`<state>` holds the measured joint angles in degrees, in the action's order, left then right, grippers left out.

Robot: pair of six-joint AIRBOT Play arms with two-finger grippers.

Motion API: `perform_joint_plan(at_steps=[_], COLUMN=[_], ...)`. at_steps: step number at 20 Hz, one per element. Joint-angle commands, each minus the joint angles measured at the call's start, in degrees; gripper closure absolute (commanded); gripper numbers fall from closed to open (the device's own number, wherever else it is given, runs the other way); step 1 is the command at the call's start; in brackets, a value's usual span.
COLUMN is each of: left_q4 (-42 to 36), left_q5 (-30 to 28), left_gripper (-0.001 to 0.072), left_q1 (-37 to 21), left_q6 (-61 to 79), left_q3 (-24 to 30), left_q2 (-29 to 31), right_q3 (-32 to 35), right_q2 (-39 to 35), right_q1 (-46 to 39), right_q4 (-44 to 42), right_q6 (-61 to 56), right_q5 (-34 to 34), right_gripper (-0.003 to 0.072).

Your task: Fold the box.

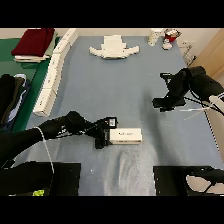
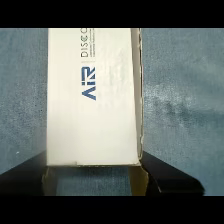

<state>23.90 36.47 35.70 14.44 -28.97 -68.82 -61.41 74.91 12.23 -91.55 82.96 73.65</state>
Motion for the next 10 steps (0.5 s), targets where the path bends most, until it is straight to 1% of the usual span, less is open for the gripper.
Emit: perform_joint_plan(at_steps=[1, 3, 5, 6, 8, 10], left_q4=[0.6, 4.0, 12.2, 17.6, 30.3, 38.3], left_q5=[-1.2, -3.8, -7.1, -8.6, -10.9, -11.1], left_gripper=[0.0265, 0.0265, 0.0264, 0.0264, 0.0265, 0.0265], left_q1=[-1.0, -3.2, -7.6, -10.5, -18.1, -25.6], left_q6=[-8.7, -18.7, -33.2, -41.7, -60.5, -71.0], left_q3=[-0.1, -0.1, -0.1, -0.1, -0.1, -0.7], left_q2=[1.8, 5.3, 9.3, 10.9, 12.9, 12.8], right_q3=[-0.1, -0.1, -0.1, -0.1, -0.1, -0.1], right_q2=[0.1, 0.1, 0.1, 0.1, 0.1, 0.1], right_q1=[0.0, 0.0, 0.0, 0.0, 0.0, 0.0], right_q4=[0.0, 0.0, 0.0, 0.0, 0.0, 0.0], right_q6=[0.0, 0.0, 0.0, 0.0, 0.0, 0.0], right_q5=[0.1, 0.1, 0.1, 0.1, 0.1, 0.1], right_gripper=[0.0680, 0.0680, 0.0680, 0.0680, 0.0680, 0.0680])
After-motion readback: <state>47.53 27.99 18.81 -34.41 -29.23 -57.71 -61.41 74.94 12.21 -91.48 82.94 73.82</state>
